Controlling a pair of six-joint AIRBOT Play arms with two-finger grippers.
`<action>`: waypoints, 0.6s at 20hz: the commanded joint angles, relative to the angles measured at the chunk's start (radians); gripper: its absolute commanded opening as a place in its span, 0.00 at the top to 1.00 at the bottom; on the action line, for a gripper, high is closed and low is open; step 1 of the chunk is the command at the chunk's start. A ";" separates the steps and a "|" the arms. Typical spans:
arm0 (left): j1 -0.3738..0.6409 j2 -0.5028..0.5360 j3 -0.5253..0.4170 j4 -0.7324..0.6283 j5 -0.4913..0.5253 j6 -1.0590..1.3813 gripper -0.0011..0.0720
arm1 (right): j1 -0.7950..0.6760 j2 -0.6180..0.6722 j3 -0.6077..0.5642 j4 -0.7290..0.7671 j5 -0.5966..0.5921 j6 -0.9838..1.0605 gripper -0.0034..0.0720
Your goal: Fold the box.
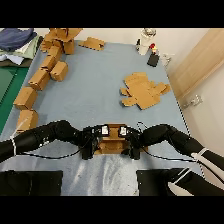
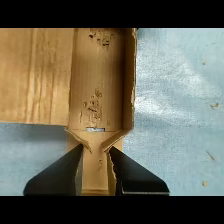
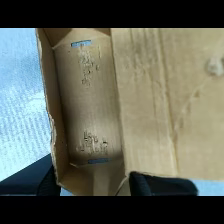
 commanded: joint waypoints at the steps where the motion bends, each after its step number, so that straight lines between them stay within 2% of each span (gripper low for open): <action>1: -0.009 -0.006 0.000 0.000 0.042 0.005 0.68 | 0.001 0.000 0.001 0.000 0.000 0.000 0.27; 6: -0.058 -0.006 0.000 -0.028 0.137 0.005 0.70 | 0.000 0.000 0.001 0.000 0.000 0.000 0.27; 7: -0.063 -0.006 0.000 -0.031 0.138 0.005 0.95 | 0.000 0.000 0.001 0.000 0.000 0.000 0.27; 12: -0.063 -0.006 0.000 -0.047 0.139 0.005 0.97 | 0.000 0.000 0.001 0.000 0.000 0.000 0.27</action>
